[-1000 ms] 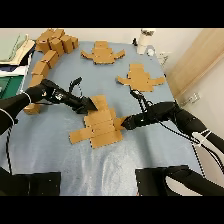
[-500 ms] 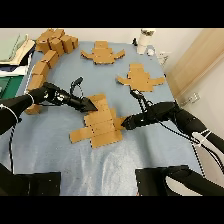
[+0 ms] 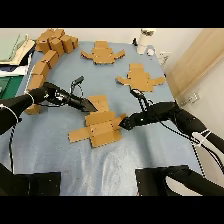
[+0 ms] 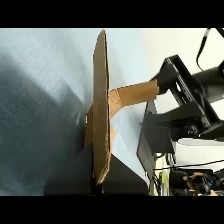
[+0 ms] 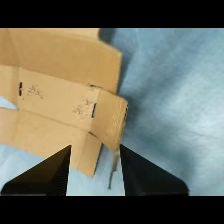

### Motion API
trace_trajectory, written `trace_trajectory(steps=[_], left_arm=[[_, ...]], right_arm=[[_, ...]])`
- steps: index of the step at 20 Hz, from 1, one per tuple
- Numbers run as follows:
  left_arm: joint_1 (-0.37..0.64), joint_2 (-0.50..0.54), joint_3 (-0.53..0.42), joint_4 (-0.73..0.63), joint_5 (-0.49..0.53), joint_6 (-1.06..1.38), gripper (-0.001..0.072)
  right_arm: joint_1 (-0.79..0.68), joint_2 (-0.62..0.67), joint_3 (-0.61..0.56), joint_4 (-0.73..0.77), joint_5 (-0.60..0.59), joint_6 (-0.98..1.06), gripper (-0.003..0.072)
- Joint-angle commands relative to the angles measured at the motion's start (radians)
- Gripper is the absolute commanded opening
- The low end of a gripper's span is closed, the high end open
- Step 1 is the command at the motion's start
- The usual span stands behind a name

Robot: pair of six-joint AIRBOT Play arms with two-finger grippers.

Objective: Fold the box.

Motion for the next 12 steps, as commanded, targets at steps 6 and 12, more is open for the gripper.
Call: trace_trajectory(steps=[6, 12], left_arm=[[-0.085, 0.124, -0.031, 0.04, 0.113, 0.288, 0.0008], [-0.185, 0.316, -0.247, -0.086, 0.348, 0.682, 0.0008]], right_arm=[[-0.069, 0.003, 0.081, -0.03, 0.084, 0.151, 0.0271], [-0.072, 0.002, 0.105, -0.028, 0.098, 0.206, 0.0004]])
